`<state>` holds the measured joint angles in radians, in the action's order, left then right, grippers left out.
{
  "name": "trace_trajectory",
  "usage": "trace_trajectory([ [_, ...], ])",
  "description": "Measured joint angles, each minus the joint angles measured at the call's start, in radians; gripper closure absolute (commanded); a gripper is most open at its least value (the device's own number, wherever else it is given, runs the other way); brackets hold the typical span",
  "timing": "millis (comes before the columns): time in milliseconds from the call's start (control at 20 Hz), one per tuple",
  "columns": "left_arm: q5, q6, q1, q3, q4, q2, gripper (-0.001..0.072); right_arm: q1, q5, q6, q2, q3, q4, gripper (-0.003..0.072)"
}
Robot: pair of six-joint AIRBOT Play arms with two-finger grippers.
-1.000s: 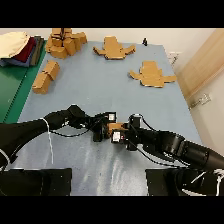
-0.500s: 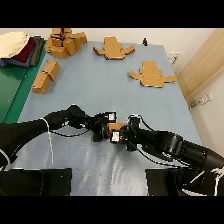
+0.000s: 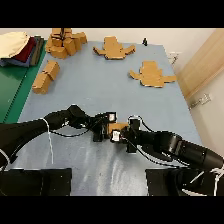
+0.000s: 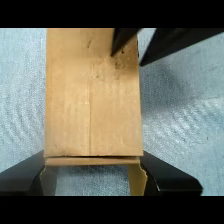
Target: Fold the box.
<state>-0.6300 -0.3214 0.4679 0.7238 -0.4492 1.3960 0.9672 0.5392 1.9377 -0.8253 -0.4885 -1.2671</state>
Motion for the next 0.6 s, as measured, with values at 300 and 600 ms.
trace_trajectory([
  [300,0.001,0.000,0.000,0.000,0.000,0.000,0.0186,0.000,0.000,0.000,0.037,0.000,0.000,0.0609],
  [600,0.001,0.000,0.000,0.000,0.000,0.000,0.0186,0.000,-0.019,0.000,-0.009,0.000,0.010,0.0679],
])
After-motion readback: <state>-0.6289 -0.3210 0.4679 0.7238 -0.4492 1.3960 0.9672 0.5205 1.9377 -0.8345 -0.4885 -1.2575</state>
